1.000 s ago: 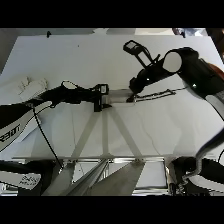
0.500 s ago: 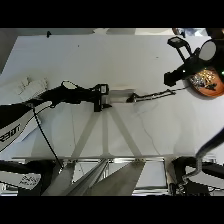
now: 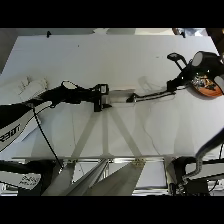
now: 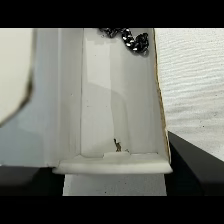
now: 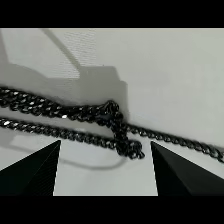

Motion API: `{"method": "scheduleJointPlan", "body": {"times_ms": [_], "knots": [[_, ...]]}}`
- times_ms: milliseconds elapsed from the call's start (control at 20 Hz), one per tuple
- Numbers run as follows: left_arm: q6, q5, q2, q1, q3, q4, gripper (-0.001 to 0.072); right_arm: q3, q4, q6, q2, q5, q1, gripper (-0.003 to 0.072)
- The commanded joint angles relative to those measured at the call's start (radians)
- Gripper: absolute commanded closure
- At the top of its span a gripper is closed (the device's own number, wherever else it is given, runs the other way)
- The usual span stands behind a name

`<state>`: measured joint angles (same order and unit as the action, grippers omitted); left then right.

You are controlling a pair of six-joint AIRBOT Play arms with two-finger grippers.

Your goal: Fold the box and place the chain.

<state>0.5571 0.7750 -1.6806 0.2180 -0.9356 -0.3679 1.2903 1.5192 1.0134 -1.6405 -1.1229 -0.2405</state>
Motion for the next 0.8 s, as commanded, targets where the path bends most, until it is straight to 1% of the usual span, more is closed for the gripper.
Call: {"method": "scheduleJointPlan", "body": {"times_ms": [0, 100, 150, 200, 250, 300, 350, 550, 750], "knots": [[0.000, 0.000, 0.000, 0.001, 0.000, 0.000, 0.0361, 0.000, 0.000, -0.046, -0.071, 0.041, -0.004, 0.0063], [0.000, 0.000, 0.000, 0.001, 0.000, 0.000, 0.0361, 0.000, 0.004, -0.046, -0.083, 0.043, -0.004, 0.0117], [0.000, 0.000, 0.000, 0.001, 0.000, 0.000, 0.0361, 0.000, 0.007, -0.045, -0.084, 0.037, -0.004, 0.0194], [0.000, 0.000, 0.000, 0.001, 0.000, 0.000, 0.0361, 0.000, 0.007, -0.045, -0.084, 0.023, -0.004, 0.0304], [0.000, 0.000, 0.000, 0.001, 0.000, 0.000, 0.0361, 0.000, 0.006, -0.045, -0.084, 0.011, -0.003, 0.0379], [0.000, 0.000, 0.000, 0.001, 0.000, 0.000, 0.0361, 0.000, 0.006, -0.044, -0.084, -0.008, -0.001, 0.0532], [0.000, 0.000, 0.000, 0.001, 0.000, 0.000, 0.0361, 0.000, 0.006, -0.041, -0.084, -0.022, 0.005, 0.0666], [0.000, 0.000, 0.000, 0.001, 0.000, 0.000, 0.0361, 0.000, -0.001, -0.015, -0.047, -0.040, 0.066, 0.0667], [0.000, 0.000, 0.000, 0.001, 0.000, 0.000, 0.0361, 0.000, -0.008, 0.027, 0.064, -0.051, 0.168, 0.0668]]}}
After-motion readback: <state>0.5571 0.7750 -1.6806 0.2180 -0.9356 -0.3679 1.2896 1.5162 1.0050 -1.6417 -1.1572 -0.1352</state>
